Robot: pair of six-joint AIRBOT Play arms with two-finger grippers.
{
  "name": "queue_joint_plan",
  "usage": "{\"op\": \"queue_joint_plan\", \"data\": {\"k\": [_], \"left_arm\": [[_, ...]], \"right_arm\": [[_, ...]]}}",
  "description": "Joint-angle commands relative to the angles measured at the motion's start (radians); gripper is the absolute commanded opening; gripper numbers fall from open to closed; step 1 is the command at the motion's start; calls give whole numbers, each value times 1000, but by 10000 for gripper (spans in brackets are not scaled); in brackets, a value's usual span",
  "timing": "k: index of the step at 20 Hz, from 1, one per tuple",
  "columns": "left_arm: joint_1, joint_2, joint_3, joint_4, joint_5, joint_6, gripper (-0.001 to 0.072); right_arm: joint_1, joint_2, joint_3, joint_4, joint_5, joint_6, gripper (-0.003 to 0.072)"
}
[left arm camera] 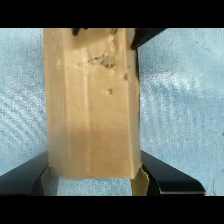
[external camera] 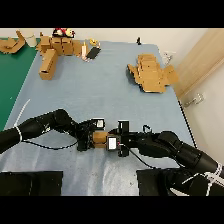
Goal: Fold the box.
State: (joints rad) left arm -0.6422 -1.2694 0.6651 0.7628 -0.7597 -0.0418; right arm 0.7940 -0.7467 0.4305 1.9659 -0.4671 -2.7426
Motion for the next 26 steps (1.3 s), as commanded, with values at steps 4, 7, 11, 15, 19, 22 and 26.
{"op": "queue_joint_plan", "data": {"k": [4,7,11,15,19,22,26], "left_arm": [[0,0,0,0,0,0,424],[0,0,0,0,0,0,424],[0,0,0,0,0,0,424],[0,0,0,0,0,0,424],[0,0,0,0,0,0,424],[0,0,0,0,0,0,424],[0,0,0,0,0,0,424]], "right_arm": [[0,-27,0,-2,3,1,199],[0,-27,0,32,-33,0,199],[32,-27,-1,35,-50,2,199],[37,-46,-1,36,-51,12,199],[37,-50,0,38,-66,12,200],[37,-15,0,38,-66,21,301],[37,128,0,35,-139,145,301]]}}
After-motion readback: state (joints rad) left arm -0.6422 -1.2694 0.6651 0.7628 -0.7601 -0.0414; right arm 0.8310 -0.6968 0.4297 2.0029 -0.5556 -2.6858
